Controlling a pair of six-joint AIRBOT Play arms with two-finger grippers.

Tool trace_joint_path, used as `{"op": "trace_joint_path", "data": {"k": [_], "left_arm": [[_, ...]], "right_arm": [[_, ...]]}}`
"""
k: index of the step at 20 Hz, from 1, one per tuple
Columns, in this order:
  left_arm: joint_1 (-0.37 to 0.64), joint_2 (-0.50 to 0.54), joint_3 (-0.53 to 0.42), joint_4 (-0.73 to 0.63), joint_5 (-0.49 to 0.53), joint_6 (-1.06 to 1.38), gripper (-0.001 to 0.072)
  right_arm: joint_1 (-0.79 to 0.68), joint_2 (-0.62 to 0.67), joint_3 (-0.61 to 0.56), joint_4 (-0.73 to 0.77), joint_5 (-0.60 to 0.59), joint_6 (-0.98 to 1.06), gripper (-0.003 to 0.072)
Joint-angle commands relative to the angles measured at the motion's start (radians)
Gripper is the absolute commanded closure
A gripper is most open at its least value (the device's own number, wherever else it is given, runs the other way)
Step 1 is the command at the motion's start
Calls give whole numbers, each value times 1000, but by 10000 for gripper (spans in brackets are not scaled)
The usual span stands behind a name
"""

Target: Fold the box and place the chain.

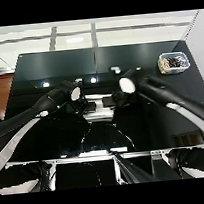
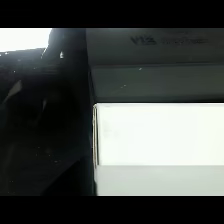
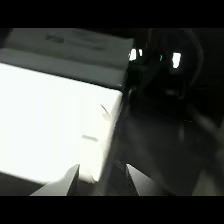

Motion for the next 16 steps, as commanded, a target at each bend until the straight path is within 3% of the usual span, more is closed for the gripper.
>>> {"op": "trace_joint_path", "data": {"k": [1, 3, 5, 6, 7, 10, 12, 16], "left_arm": [[0, 1, 2, 3, -2, -46, 686], [1, 1, 2, 3, -2, -46, 686], [1, 1, 2, 4, 3, -45, 685], [1, 1, 2, 4, 3, -45, 685], [1, 1, 1, 2, 2, -45, 685], [1, 1, 1, 2, -4, -44, 685], [1, 1, 1, 2, -4, -41, 685], [1, 1, 1, 1, -5, -40, 684]], "right_arm": [[-59, 168, 0, -281, 131, -65, 349], [-138, 205, -12, -555, 180, -70, 349], [-262, 202, -48, -620, 92, -70, 349], [-330, 201, -81, -613, 4, -55, 307], [-399, 198, -121, -595, -94, -31, -23], [-599, 113, -144, -393, -274, -26, -23], [-709, 29, -82, -249, -318, -20, -23], [-864, -223, 219, -93, -186, 38, -19]]}}
